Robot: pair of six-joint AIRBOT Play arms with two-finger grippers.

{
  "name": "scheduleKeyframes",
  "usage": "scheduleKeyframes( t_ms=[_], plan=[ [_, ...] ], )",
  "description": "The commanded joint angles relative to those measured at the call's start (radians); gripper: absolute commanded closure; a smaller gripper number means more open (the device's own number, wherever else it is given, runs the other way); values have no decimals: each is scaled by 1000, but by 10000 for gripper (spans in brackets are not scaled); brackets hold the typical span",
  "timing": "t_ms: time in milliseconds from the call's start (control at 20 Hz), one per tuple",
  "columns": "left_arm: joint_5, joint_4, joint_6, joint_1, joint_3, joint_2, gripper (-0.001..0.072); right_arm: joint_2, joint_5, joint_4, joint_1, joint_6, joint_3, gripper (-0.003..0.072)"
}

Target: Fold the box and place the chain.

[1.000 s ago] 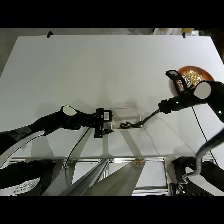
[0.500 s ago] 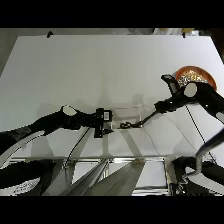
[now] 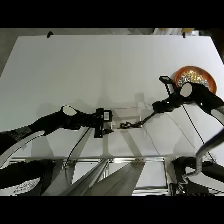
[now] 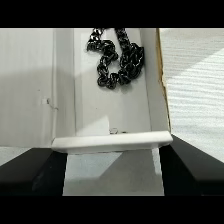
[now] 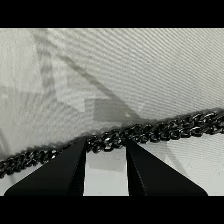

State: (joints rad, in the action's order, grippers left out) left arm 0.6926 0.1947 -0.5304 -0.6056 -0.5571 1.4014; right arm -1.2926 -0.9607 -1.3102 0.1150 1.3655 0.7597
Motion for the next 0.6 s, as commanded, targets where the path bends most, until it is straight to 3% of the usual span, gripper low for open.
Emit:
scheduleKeyframes(
  t_ms=[0, 300, 550],
  plan=[
    [0, 0, 0, 0, 0, 0, 567, -4, 4, 0, -1, 23, 0, 415],
    [0, 0, 0, 0, 0, 0, 567, -35, 9, -2, -1, 28, -1, 422],
    [0, 0, 0, 0, 0, 0, 567, -41, -6, 5, 2, 43, -1, 651]
  ],
)
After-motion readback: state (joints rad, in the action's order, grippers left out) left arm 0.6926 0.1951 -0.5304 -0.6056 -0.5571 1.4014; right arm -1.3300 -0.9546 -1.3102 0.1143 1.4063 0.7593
